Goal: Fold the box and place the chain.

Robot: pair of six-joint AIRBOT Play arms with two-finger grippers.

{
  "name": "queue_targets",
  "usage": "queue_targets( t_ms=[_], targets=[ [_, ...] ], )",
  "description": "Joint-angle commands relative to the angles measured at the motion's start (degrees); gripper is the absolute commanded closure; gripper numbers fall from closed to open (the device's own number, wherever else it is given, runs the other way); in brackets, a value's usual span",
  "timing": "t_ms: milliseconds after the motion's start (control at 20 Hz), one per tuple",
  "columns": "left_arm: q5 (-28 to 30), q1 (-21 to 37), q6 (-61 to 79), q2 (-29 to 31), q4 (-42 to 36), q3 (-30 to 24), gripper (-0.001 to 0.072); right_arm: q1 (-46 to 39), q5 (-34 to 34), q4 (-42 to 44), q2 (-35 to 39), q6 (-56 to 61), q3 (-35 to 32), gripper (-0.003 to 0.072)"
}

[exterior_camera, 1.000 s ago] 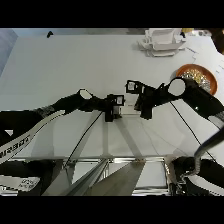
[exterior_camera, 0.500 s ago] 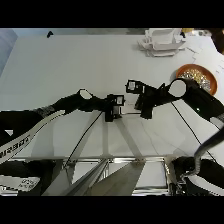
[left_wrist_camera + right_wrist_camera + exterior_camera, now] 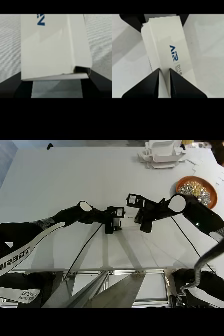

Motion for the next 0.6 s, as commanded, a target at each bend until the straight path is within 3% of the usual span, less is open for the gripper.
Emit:
queue_targets(
  t_ms=[0,550],
  targets=[
    [0.0,0.0,0.0,0.0,0.0,0.0,0.0627,0.0,-2.3,-0.1,1.1,0.1,-0.1,0.0565],
    [0.0,0.0,0.0,0.0,0.0,0.0,0.0627,0.0,-3.6,0.5,1.6,0.3,-0.8,0.0564]
  ],
)
